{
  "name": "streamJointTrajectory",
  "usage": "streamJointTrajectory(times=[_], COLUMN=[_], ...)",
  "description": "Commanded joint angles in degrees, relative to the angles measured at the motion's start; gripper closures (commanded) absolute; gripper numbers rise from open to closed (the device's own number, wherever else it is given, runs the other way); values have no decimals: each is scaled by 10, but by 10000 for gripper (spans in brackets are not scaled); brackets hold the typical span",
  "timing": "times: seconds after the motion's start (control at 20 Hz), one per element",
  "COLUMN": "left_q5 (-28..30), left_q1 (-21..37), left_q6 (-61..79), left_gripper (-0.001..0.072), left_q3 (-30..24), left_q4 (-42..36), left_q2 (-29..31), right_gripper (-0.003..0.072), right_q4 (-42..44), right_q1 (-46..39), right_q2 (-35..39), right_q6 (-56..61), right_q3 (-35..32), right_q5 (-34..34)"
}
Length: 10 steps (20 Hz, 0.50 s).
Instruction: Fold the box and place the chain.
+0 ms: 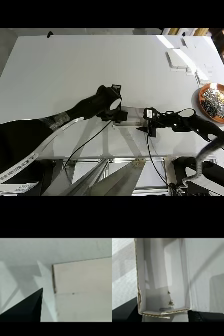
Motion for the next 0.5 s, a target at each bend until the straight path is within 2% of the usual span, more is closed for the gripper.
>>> streamJointTrajectory(times=[0.0,0.2,0.25,0.3,0.35,0.45], left_q5=[-33,-93,-86,-76,-61,-15], left_q1=[23,55,63,74,87,116], left_q6=[116,223,269,333,419,613], left_gripper=[318,315,247,78,14,12], left_q3=[0,-13,-26,-41,-60,-113], left_q4=[-32,-57,-58,-60,-66,-117], left_q2=[50,121,140,156,171,195], right_gripper=[346,346,346,346,346,346], right_q4=[0,0,0,0,0,0], right_q1=[0,0,0,0,0,0], right_q2=[0,0,0,0,0,0], right_q6=[1,1,1,1,1,1], right_q3=[0,0,0,0,0,0], right_q5=[0,0,0,0,0,0])
